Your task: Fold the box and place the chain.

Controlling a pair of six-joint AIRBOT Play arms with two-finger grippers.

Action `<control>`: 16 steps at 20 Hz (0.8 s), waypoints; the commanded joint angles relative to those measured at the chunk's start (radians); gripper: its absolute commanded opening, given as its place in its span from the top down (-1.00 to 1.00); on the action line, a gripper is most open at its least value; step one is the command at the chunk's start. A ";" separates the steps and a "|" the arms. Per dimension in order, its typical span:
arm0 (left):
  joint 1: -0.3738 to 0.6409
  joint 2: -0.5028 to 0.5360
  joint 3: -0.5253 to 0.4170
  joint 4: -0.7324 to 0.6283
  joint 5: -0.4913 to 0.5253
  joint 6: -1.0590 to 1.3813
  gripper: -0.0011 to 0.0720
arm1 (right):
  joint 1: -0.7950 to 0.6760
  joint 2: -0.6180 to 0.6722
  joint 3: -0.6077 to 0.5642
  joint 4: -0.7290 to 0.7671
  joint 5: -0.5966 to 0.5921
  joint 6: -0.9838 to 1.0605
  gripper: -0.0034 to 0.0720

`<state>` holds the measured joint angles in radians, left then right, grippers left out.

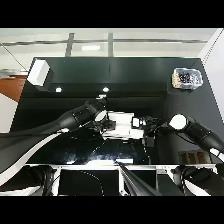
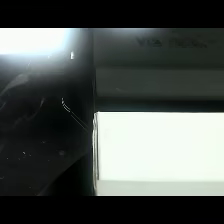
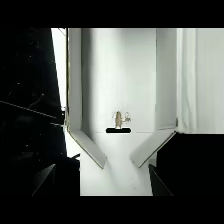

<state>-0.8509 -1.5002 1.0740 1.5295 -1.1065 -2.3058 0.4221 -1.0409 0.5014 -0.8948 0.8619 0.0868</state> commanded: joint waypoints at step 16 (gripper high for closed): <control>0.002 -0.011 0.000 -0.021 0.010 0.002 0.90 | 0.085 -0.016 0.001 0.116 -0.106 -0.032 0.33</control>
<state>-0.8497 -1.5112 1.0737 1.5105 -1.1000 -2.3032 0.4881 -1.0546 0.5014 -0.7898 0.7692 0.0189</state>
